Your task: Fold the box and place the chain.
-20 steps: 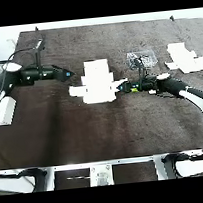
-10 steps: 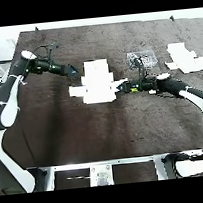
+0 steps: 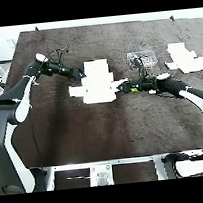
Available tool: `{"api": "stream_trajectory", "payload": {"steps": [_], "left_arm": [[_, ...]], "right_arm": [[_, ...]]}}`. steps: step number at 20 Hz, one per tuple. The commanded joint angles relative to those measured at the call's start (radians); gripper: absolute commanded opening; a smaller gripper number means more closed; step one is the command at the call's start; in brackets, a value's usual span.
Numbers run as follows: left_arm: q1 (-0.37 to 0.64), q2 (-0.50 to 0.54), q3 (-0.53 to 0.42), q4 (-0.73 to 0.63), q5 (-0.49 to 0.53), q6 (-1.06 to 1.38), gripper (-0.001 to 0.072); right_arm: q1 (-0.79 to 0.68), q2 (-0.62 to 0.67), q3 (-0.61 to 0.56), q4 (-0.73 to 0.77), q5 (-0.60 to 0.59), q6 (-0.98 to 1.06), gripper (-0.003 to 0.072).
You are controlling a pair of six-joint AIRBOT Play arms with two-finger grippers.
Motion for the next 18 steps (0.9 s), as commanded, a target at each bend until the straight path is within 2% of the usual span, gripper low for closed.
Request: {"api": "stream_trajectory", "payload": {"steps": [1,5,8,10,16,18], "left_arm": [[-0.004,-0.03,0.005,-0.05,0.005,0.024,0.059],[-0.005,-0.053,0.005,-0.056,0.007,0.047,0.0589],[-0.004,-0.053,0.005,-0.12,-0.003,0.095,0.0586],[-0.005,-0.055,0.005,-0.133,-0.027,0.111,0.0497],[-0.004,-0.069,0.005,-0.164,-0.074,0.16,0.0485],[-0.004,-0.076,0.005,-0.181,-0.082,0.162,0.0422]], "right_arm": [[0.001,-0.001,0.0,0.0,0.001,0.0,0.0004],[0.001,-0.001,0.0,0.001,0.001,0.0,0.0004],[0.001,-0.001,0.0,0.0,0.001,-0.001,0.0004],[0.001,-0.001,0.0,0.0,0.001,-0.001,0.0004],[0.001,-0.001,0.0,0.0,0.001,-0.001,0.0004],[0.001,-0.001,0.0,0.0,0.001,0.0,0.0004]]}}
